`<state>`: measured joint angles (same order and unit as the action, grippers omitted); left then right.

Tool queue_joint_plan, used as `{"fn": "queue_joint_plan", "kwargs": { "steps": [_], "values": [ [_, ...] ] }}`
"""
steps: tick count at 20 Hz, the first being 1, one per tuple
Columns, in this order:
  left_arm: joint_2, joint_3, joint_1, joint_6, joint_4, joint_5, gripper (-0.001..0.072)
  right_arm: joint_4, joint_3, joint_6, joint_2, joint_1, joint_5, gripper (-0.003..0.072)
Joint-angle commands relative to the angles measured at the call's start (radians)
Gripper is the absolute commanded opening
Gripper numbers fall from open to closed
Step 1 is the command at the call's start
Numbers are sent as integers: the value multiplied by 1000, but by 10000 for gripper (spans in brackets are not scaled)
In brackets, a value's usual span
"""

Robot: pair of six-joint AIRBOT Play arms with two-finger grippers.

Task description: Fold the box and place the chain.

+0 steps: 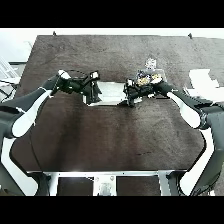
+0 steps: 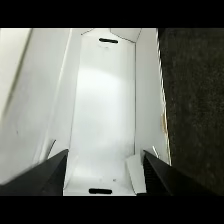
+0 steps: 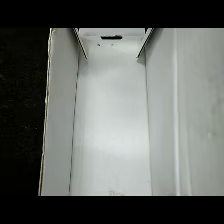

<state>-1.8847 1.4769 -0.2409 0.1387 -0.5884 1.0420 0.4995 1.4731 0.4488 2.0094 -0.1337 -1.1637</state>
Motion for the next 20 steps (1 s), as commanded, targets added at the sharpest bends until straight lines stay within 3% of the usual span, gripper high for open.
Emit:
{"fn": "queue_joint_plan", "kwargs": {
  "steps": [1,2,3,7,9,14,15,16,17,19,20],
  "values": [
    [-13,1,0,2,20,-1,552,0,0,0,0,0,-1,589],
    [-14,1,0,12,20,0,646,0,0,0,0,0,-1,589],
    [-13,1,0,23,20,-1,695,0,0,0,0,0,-1,589],
    [-13,1,0,27,17,6,690,0,0,0,0,0,-1,589],
    [-13,1,0,27,16,6,630,0,0,0,0,0,-1,589],
    [-11,1,4,27,-14,17,628,0,0,0,0,0,-1,589],
    [-8,2,8,27,-19,25,533,0,0,0,0,0,-1,589],
    [-4,6,14,27,-29,48,329,0,0,0,0,0,0,588],
    [-3,17,26,27,-44,77,262,0,0,0,0,0,0,589],
    [-3,45,60,16,-55,164,33,0,0,0,0,0,-1,589],
    [-2,58,76,-3,-56,203,21,0,0,0,0,0,0,589]
  ]
}}
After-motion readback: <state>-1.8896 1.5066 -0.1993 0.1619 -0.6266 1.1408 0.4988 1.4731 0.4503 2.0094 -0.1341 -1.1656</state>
